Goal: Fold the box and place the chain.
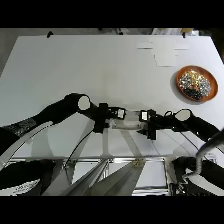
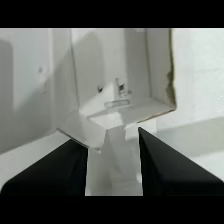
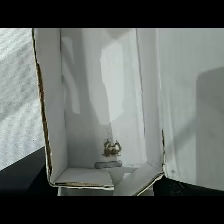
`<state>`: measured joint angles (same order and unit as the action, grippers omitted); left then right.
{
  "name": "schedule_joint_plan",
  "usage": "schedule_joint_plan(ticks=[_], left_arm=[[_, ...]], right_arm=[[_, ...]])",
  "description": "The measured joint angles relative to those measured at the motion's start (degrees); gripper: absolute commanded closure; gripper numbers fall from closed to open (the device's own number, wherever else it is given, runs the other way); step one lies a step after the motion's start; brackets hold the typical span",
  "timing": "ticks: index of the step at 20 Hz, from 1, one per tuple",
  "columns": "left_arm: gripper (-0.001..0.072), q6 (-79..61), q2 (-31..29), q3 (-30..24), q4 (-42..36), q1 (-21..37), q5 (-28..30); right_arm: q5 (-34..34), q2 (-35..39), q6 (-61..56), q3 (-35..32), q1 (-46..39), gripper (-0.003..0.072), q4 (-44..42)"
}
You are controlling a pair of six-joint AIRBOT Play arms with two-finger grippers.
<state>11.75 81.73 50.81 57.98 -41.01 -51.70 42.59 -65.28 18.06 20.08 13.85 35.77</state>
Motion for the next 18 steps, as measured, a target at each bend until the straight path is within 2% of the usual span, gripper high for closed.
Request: schedule_joint_plan(ticks=[2, 4, 6, 12, 16, 17, 18], left_arm=[[0.0397, -0.6, 0.2, 0.0, -0.3, -0.4, -0.9], [0.0525, -0.9, 0.4, 0.0, -0.5, -0.5, -1.1], [0.0560, -1.1, 0.5, 0.0, -0.7, -0.7, -0.2], [0.0578, -1.2, 0.7, 0.0, -3.6, -1.0, 3.1], [0.0562, -1.3, 1.2, 0.0, -6.1, -1.8, 4.2], [0.0509, -1.3, 1.5, 0.0, -7.0, -2.0, 4.5], [0.0392, -1.3, 1.9, 0.0, -7.5, -2.2, 4.7]], right_arm=[[0.0, 0.0, 0.0, 0.0, 0.0, 0.0256, 0.0], [0.0, 0.0, 0.0, 0.0, 0.0, 0.0256, 0.0], [0.0, 0.0, 0.0, 0.0, 0.0, 0.0256, 0.0], [0.0, 0.0, 0.0, 0.0, 0.0, 0.0256, 0.0], [0.0, 0.0, 0.0, 0.0, 0.0, 0.0256, 0.0], [0.0, 0.0, 0.0, 0.0, 0.0, 0.0256, 0.0], [0.0, 0.0, 0.0, 0.0, 0.0, 0.0256, 0.0]])
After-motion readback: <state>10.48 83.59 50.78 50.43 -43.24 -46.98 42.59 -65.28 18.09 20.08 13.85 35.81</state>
